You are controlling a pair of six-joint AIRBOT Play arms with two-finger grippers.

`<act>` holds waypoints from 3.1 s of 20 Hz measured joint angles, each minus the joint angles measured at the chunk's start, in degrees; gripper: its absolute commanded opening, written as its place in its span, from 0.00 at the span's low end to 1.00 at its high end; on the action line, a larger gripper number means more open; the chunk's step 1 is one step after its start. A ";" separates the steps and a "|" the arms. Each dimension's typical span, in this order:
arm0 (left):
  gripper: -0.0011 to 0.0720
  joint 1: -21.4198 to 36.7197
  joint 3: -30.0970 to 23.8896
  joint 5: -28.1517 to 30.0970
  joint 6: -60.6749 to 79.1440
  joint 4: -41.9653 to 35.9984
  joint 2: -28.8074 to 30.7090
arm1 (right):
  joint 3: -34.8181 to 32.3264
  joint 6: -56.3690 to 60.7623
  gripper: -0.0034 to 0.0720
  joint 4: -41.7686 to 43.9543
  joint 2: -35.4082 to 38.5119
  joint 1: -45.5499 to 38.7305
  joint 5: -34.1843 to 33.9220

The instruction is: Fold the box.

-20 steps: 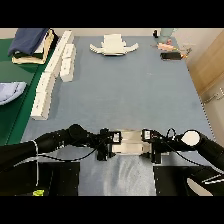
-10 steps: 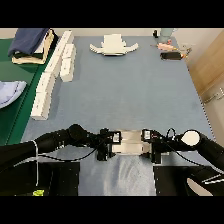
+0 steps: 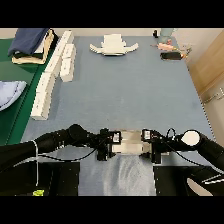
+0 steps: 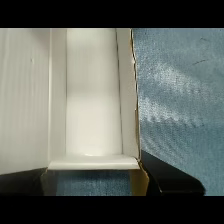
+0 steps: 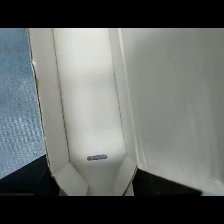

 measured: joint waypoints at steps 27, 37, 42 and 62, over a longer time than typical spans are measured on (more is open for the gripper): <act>0.73 0.00 0.00 -0.04 -0.02 0.00 -0.02 | 2.47 47.17 0.98 4.37 32.13 -0.09 9.94; 0.73 0.00 0.00 -0.04 -0.02 0.00 -0.02 | 2.49 90.18 0.05 10.10 26.53 -0.07 7.19; 0.73 0.00 0.00 -0.04 -0.02 0.00 -0.02 | 2.49 87.78 0.05 17.90 18.97 0.00 2.93; 0.73 0.00 0.00 -0.04 -0.04 -0.04 0.00 | 6.73 57.35 0.05 24.24 -12.68 0.00 -8.76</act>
